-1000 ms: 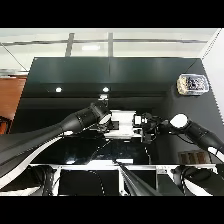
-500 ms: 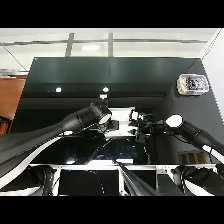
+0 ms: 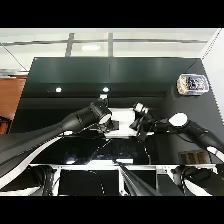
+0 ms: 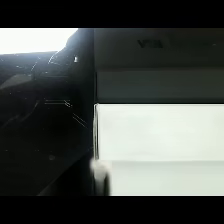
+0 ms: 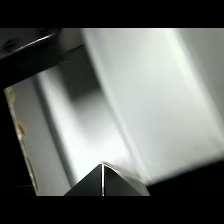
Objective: Fold the box and place the chain.
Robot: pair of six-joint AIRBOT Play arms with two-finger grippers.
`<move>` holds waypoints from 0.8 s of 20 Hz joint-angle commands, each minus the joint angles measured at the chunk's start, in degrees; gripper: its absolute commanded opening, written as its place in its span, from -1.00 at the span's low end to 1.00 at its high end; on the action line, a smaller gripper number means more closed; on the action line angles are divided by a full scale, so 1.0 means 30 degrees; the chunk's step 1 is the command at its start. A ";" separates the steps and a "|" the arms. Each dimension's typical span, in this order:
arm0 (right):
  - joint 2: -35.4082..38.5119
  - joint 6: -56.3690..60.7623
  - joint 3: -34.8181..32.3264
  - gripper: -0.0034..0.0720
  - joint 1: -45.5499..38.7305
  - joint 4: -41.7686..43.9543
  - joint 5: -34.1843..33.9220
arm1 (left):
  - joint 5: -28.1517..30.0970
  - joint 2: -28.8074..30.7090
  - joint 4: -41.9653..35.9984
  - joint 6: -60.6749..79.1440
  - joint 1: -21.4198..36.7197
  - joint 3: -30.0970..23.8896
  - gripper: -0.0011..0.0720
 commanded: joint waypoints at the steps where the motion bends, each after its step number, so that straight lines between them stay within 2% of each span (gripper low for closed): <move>1: 0.2368 1.2626 0.1195 -0.87 -0.3198 -0.7045 0.2812 | -0.0044 0.0015 -0.0051 0.0044 0.0007 0.0007 -0.90; 3: 0.3534 1.7515 0.1180 -0.87 -0.7373 -0.9887 0.4546 | -0.0044 0.0015 -0.0117 0.0044 0.0007 0.0007 -0.90; 5: 0.3483 2.0917 0.0058 -0.87 -1.1140 -0.8735 0.4452 | -0.0036 0.0015 -0.0117 0.0044 0.0007 0.0007 -0.90; 7: 0.3351 2.1179 -0.1872 -0.87 -1.2808 -0.6608 0.4175 | -0.0029 0.0015 -0.0102 0.0044 0.0015 0.0007 -0.90; 10: 0.1734 1.8411 -0.3264 -0.87 -1.1817 -0.3504 0.5799 | -0.0029 0.0015 -0.0109 0.0044 0.0007 0.0007 -0.90; 13: -0.0889 1.4819 -0.3198 -0.87 -0.9500 -0.0036 0.6987 | -0.0029 0.0015 -0.0102 0.0044 0.0015 0.0007 -0.90; 16: -0.2754 1.4069 -0.2375 -0.87 -0.7584 0.0918 0.6951 | -0.0029 0.0015 -0.0102 0.0044 0.0015 0.0007 -0.90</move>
